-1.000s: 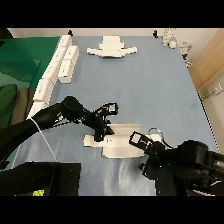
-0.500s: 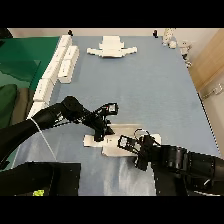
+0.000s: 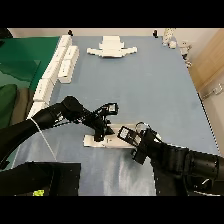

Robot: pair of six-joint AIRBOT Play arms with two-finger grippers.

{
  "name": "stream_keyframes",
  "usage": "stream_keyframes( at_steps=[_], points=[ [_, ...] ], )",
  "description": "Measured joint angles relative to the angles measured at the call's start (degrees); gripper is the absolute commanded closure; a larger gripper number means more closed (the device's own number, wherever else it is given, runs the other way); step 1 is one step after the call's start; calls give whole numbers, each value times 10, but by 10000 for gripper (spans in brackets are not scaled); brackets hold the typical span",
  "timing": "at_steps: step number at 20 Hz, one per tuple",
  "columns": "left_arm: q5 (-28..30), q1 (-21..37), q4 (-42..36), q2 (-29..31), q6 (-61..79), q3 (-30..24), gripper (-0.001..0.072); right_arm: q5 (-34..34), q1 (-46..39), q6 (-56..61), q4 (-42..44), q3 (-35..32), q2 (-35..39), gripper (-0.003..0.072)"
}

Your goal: Fold the box.

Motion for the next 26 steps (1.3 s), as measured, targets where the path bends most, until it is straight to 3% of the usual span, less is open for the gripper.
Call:
stream_keyframes(
  at_steps=[3, 4, 12, 16, 22, 26],
  points=[
    [0, 0, 0, 0, 0, 0, 695, -10, 1, 34, -11, 2, 0, 58],
    [0, 0, 0, 0, 0, 0, 696, -14, 1, 41, -13, 3, 0, -27],
    [0, 0, 0, 0, 0, 0, 695, -25, -10, -6, -9, 2, 12, -34],
    [0, 0, 0, 0, 0, 0, 696, 1, -83, -188, 92, -1, 37, -34],
    [0, 0, 0, 0, 0, 0, 696, 27, -288, -635, 392, -21, 37, -34],
    [0, 0, 0, 0, 0, 0, 696, 42, -352, -791, 495, -31, 7, -34]
  ],
)
